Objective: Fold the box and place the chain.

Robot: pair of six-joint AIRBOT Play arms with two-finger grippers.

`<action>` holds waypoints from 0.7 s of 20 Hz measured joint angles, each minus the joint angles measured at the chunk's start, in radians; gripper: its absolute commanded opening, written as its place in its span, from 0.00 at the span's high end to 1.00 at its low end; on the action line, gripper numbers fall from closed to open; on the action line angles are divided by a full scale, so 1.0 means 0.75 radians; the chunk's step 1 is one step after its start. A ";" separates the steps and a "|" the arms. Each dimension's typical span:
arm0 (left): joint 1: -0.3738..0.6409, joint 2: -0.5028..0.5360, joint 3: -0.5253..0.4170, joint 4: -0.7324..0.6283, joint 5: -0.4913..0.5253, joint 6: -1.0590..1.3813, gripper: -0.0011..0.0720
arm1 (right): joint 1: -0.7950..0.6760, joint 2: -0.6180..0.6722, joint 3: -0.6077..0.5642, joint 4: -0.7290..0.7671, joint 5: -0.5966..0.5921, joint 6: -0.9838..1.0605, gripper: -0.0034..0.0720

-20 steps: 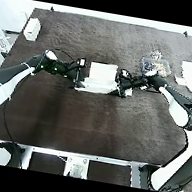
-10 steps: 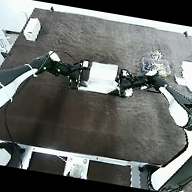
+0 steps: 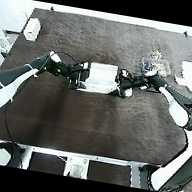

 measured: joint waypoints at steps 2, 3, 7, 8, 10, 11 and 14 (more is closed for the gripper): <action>0.000 0.000 0.000 0.026 -0.005 0.009 0.27 | 0.000 0.000 0.000 0.001 -0.001 0.000 0.17; 0.000 0.000 0.000 0.038 -0.007 0.013 0.28 | 0.000 0.001 0.000 0.000 -0.001 0.001 0.17; 0.000 0.000 0.000 0.077 -0.004 0.024 0.28 | 0.000 0.000 0.000 0.001 -0.002 0.001 0.17; 0.000 0.000 0.000 0.082 0.003 0.030 0.28 | 0.000 0.000 0.000 0.001 -0.002 0.001 0.17; 0.000 0.000 0.000 0.084 0.012 0.048 0.35 | 0.000 0.000 0.000 0.000 -0.002 0.001 0.17; 0.000 0.000 0.000 0.077 0.013 0.060 0.38 | 0.000 0.000 0.000 0.000 -0.002 0.002 0.17; 0.000 0.000 0.000 0.036 0.016 0.098 0.42 | 0.000 0.000 0.000 0.001 -0.003 0.003 0.17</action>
